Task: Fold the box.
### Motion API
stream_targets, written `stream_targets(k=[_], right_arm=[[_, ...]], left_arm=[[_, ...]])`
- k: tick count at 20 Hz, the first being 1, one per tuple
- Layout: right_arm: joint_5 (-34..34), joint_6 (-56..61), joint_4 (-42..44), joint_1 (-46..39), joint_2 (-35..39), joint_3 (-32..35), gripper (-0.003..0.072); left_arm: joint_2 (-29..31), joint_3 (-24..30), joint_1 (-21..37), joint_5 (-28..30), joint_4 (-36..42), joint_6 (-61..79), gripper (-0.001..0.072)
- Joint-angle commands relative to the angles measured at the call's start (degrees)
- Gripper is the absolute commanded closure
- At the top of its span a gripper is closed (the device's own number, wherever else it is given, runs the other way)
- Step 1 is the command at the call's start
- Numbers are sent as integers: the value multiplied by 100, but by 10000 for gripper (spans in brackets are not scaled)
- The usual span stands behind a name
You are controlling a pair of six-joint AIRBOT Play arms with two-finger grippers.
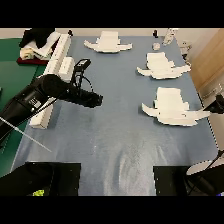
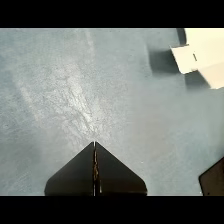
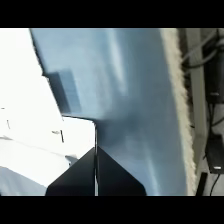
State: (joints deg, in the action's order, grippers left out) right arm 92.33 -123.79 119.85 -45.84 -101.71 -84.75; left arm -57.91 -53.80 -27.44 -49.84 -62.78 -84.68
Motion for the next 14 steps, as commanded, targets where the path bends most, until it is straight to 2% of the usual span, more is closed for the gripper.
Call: stream_targets(k=[1,4,7,10,12,14], right_arm=[[13,181,400,557,210,9,687],[24,507,638,1311,573,101,687],[-212,811,791,2059,1209,625,687],[-778,1152,953,2732,2175,1652,688],[-1220,1451,1067,3228,2977,2675,688],[-1775,1803,1132,3746,3821,3781,688]], left_arm=[[0,-2,2,-31,-22,-136,696],[0,-2,105,-109,-15,-136,696],[2,-2,614,-590,76,-107,696],[2,0,1351,-1228,844,695,696],[0,0,1853,-1611,1600,1342,696],[0,2,2168,-1878,1818,1534,696]])
